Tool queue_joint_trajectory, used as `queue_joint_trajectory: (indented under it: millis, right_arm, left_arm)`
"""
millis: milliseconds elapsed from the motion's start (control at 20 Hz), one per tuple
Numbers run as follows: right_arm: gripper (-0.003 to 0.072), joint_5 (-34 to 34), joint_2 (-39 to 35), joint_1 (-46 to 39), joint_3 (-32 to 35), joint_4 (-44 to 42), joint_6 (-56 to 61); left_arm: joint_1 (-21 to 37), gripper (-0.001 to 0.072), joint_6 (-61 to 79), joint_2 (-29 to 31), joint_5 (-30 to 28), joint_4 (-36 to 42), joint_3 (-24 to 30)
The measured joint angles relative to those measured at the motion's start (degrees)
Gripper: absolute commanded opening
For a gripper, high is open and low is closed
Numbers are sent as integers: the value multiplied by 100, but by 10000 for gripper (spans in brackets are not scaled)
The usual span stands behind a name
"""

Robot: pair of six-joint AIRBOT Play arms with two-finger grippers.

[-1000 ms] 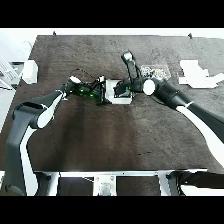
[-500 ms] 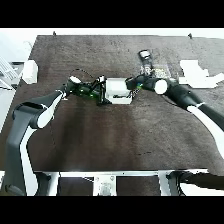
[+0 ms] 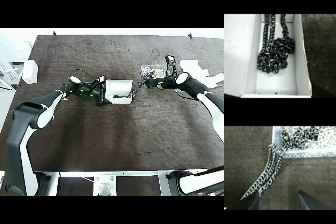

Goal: Fold the box and place the chain.

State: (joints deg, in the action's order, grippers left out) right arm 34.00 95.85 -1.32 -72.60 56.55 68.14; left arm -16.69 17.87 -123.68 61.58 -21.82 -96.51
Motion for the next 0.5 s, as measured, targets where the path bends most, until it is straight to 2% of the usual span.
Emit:
queue_joint_trajectory:
  millis: [250, 400, 500]
  right_arm:
    - [580, 831, 1084, -146, -1224, -887, -780]
    - [572, 1093, 1475, -170, -1694, -1167, -1005]
    - [428, 1178, 1589, -177, -1838, -1285, -1110]
  left_arm:
    - [0, 233, -2, 0, 0, 0, 0]
    - [0, 233, 0, 0, 0, 0, 0]
    - [0, 233, -2, 0, 0, 0, 0]
